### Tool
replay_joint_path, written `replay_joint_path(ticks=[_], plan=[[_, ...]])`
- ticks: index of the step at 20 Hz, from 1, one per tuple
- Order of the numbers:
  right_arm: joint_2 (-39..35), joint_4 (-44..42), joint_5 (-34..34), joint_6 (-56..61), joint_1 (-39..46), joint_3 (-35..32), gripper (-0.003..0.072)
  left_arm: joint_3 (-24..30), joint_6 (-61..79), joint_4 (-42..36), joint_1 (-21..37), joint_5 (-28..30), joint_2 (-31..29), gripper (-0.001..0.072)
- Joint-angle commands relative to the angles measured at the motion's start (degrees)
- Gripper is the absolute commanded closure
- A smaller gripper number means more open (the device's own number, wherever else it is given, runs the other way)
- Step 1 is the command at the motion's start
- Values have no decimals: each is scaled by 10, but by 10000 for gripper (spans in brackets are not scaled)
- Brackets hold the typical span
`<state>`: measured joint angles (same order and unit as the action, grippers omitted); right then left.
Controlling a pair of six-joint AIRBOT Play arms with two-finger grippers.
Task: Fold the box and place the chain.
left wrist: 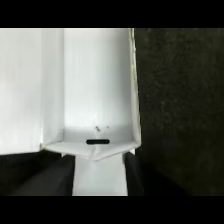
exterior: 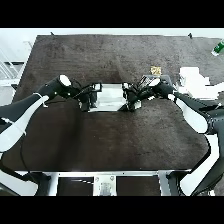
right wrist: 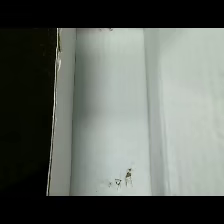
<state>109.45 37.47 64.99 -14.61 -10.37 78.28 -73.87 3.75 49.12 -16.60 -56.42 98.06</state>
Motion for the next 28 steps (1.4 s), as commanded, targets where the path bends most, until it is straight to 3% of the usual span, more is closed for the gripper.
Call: replay_joint_path(ticks=[1,2,12,14,28], plan=[[0,0,0,0,0,0,232,0,13,-33,0,6,3,607],[0,0,0,0,0,0,231,0,13,-41,0,16,3,639],[0,0,0,0,0,0,231,0,28,-50,0,8,3,628],[0,0,0,0,0,0,231,0,28,-57,0,6,3,320],[0,0,0,0,0,0,231,0,42,-112,0,-17,21,299]])
